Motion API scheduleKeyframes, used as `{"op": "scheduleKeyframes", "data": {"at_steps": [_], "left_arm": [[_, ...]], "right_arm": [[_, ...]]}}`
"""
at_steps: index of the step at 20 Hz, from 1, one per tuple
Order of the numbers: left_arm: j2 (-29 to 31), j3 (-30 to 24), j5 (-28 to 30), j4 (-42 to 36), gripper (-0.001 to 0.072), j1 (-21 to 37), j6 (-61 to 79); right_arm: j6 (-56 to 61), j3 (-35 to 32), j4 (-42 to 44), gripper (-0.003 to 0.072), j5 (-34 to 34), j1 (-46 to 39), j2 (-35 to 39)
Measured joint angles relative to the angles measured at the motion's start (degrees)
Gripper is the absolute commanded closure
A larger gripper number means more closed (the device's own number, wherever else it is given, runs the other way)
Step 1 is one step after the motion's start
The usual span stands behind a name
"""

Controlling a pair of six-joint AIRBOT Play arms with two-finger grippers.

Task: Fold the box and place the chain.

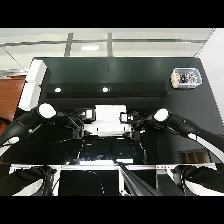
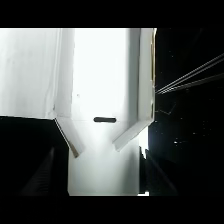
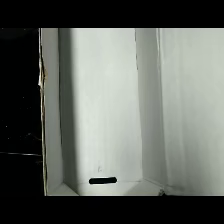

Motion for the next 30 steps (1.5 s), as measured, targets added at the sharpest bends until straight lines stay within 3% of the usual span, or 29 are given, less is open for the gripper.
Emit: {"op": "scheduleKeyframes", "data": {"at_steps": [1, 3, 5, 7, 8, 19, 20, 21, 22, 23, 24, 25, 27, 29, 30], "left_arm": [[-0.4, 0.0, 0.5, -0.2, 0.0208, -0.1, 0.3], [-0.9, -0.1, 1.1, -0.8, 0.0228, -0.3, 0.6], [-1.2, -0.1, 1.4, -2.2, 0.0362, -0.4, 0.8], [-1.4, -0.2, 1.4, -3.7, 0.04, -0.4, 1.0], [-1.4, -0.2, 1.0, -4.1, 0.0493, -0.4, 1.0], [-4.9, -0.2, 1.9, -15.1, 0.0498, -2.3, 2.0], [-5.1, -0.2, 2.3, -15.7, 0.0591, -2.5, 2.0], [-5.3, -0.2, 2.7, -16.1, 0.0628, -2.6, 2.1], [-5.4, -0.2, 2.8, -16.5, 0.0622, -2.7, 2.3], [-5.5, -0.2, 2.8, -16.7, 0.0533, -2.8, 2.3], [-5.6, -0.2, 3.0, -16.9, 0.036, -2.8, 2.3], [-5.6, -0.2, 2.9, -17.1, 0.0306, -2.9, 2.3], [-5.7, -0.2, 3.0, -17.1, 0.0528, -2.9, 2.3], [-5.7, -0.2, 3.1, -17.1, 0.0335, -3.0, 2.5], [-5.7, -0.2, 3.0, -17.2, 0.0374, -3.0, 2.4]], "right_arm": [[0.0, 0.0, 0.0, 0.0281, 0.0, 0.0, 0.0], [0.0, 0.0, 0.0, 0.0282, 0.0, 0.0, 0.0], [0.0, 0.0, 0.0, 0.0282, 0.0, 0.0, 0.0], [0.0, 0.0, 0.0, 0.0282, 0.0, 0.0, 0.0], [0.0, 0.0, 0.0, 0.0282, 0.0, 0.0, 0.0], [0.0, 0.0, 0.0, 0.0282, 0.0, 0.0, 0.0], [0.0, 0.0, 0.0, 0.0282, 0.0, 0.0, 0.0], [0.0, 0.0, 0.0, 0.0282, 0.0, 0.0, 0.0], [0.0, 0.0, 0.0, 0.0282, 0.0, 0.0, 0.0], [0.0, 0.0, 0.0, 0.0282, 0.0, 0.0, 0.0], [0.0, 0.0, 0.0, 0.0282, 0.0, 0.0, 0.0], [0.0, 0.0, 0.0, 0.0282, 0.0, 0.0, 0.0], [0.0, 0.0, 0.0, 0.0281, -0.1, 0.0, 0.0], [0.0, 0.0, 0.0, 0.0282, 0.0, 0.0, 0.0], [0.0, 0.0, 0.0, 0.0282, 0.0, 0.0, 0.0]]}}
